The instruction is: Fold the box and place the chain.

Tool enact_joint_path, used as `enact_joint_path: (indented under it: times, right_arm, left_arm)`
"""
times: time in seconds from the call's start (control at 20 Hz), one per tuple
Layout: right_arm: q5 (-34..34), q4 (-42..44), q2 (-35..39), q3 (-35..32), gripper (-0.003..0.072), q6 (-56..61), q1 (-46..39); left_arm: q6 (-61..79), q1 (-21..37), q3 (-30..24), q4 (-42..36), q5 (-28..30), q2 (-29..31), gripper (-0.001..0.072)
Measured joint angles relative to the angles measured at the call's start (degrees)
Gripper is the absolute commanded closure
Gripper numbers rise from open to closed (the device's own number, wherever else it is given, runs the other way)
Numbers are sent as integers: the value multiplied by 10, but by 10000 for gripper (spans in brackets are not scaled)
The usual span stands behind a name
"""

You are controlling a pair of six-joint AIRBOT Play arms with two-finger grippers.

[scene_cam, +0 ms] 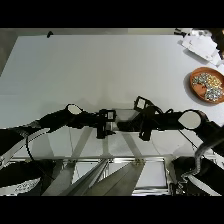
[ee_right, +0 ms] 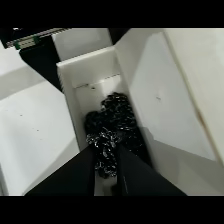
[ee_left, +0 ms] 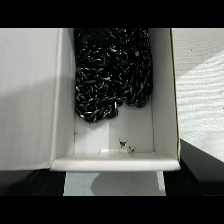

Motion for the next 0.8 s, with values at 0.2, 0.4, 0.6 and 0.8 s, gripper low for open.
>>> enact_joint_path:
  times: [0.2,0.4,0.6,0.8]
  right_arm:
    - [-37,29,-42,0,679,0,36]
    - [-68,65,-59,0,668,0,46]
    - [-94,79,-64,0,561,24,49]
    - [-103,84,-64,0,534,40,50]
  left_arm:
    - [0,0,0,0,0,0,431]
    - [0,0,0,0,0,0,431]
    - [0,0,0,0,0,0,431]
    - [0,0,0,0,0,0,431]
